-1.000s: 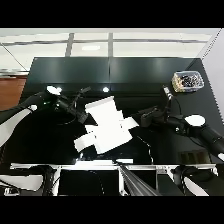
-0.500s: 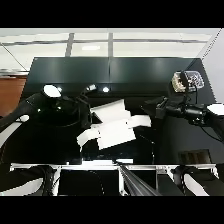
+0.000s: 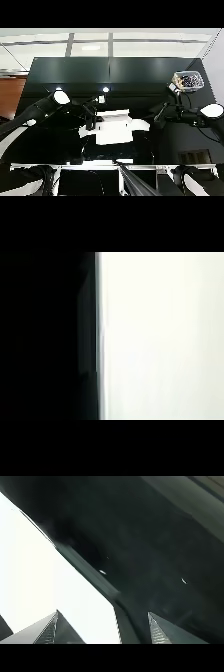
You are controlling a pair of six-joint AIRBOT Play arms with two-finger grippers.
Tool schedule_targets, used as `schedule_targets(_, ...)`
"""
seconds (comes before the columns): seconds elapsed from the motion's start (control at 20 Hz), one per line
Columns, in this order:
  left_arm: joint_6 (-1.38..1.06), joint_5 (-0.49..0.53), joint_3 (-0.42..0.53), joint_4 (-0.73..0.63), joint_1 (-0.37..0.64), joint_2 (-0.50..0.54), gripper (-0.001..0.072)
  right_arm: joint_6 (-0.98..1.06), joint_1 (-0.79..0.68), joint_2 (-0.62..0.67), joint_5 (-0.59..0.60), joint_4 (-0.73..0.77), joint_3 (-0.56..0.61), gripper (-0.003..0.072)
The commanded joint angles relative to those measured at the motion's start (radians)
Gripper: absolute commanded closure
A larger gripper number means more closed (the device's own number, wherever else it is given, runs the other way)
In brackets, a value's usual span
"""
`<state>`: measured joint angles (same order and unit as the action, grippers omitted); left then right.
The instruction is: Fold the box and place the chain.
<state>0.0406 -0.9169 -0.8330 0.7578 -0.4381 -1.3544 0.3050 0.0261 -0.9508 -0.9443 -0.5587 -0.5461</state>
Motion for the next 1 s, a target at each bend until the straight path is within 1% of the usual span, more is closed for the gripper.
schedule_targets(0.0,-0.059,0.056,0.003,0.040,-0.004,-0.024,0.0686,-0.041,0.059,-0.016,0.082,-0.063,0.020,0.0061)
schedule_targets(0.15,-0.034,0.050,0.003,0.042,-0.004,-0.054,0.0686,-0.057,0.124,-0.043,0.104,-0.063,0.029,0.0063)
schedule_targets(0.3,-0.034,0.050,0.003,0.046,-0.004,-0.054,0.0686,-0.093,0.153,-0.045,0.138,-0.064,0.029,0.0063)
schedule_targets(0.45,-0.035,0.049,0.003,0.046,-0.004,-0.054,0.0685,-0.120,0.176,-0.045,0.135,-0.072,0.029,0.0064)
schedule_targets(0.5,-0.035,0.049,0.003,0.046,-0.004,-0.054,0.0685,-0.119,0.188,-0.045,0.135,-0.075,0.029,0.0120)
schedule_targets(0.7,-0.035,0.049,0.003,0.046,-0.004,-0.054,0.0685,-0.119,0.240,-0.048,0.137,-0.075,0.030,0.0117)
schedule_targets(0.75,-0.035,0.049,0.003,0.046,-0.004,-0.054,0.0685,-0.119,0.252,-0.051,0.137,-0.077,0.030,0.0038)
schedule_targets(0.8,-0.034,0.049,0.003,0.046,-0.004,-0.054,0.0685,-0.118,0.267,-0.057,0.137,-0.095,0.030,-0.0026)
schedule_targets(0.95,-0.035,0.050,0.003,0.046,-0.004,-0.054,0.0685,-0.119,0.303,-0.090,0.133,-0.160,0.030,-0.0026)
